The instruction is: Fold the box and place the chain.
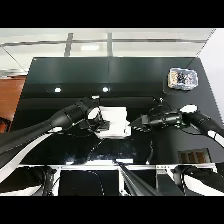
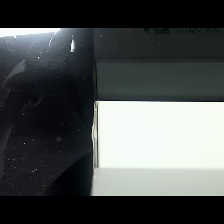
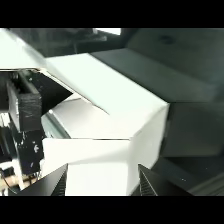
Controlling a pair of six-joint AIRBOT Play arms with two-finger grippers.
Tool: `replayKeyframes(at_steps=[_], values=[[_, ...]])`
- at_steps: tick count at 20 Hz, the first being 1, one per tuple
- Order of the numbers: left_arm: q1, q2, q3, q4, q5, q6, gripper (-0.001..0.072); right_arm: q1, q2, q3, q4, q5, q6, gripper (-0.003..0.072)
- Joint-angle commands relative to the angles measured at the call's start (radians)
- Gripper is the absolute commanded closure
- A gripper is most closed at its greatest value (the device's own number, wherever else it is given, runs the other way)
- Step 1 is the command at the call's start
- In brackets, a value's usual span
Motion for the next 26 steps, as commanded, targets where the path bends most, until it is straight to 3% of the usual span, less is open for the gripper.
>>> replayKeyframes(at_steps=[1,8,9,10,15,21,26], values=[[0.000,-0.001,0.001,0.001,0.000,0.000,0.0681,0.100,-0.001,0.049,-0.074,-0.079,0.092,0.0197],[0.000,-0.001,0.001,0.001,0.012,0.000,0.0681,0.250,-0.001,0.135,-0.220,-0.186,0.314,0.0201],[0.000,-0.001,0.001,0.001,0.019,0.000,0.0681,0.262,-0.001,0.139,-0.239,-0.195,0.347,0.0345],[0.000,-0.001,0.001,0.001,0.020,0.000,0.0681,0.269,-0.001,0.141,-0.247,-0.195,0.357,0.0380],[0.000,-0.001,0.001,0.000,0.020,0.000,0.0681,0.274,-0.001,0.171,-0.316,-0.190,0.447,0.0380],[0.000,-0.001,0.001,0.000,0.019,0.000,0.0681,0.283,-0.001,0.257,-0.537,-0.089,0.586,0.0380],[0.000,-0.001,0.001,0.000,0.019,0.000,0.0681,0.290,-0.001,0.269,-0.552,-0.069,0.601,0.0380]])
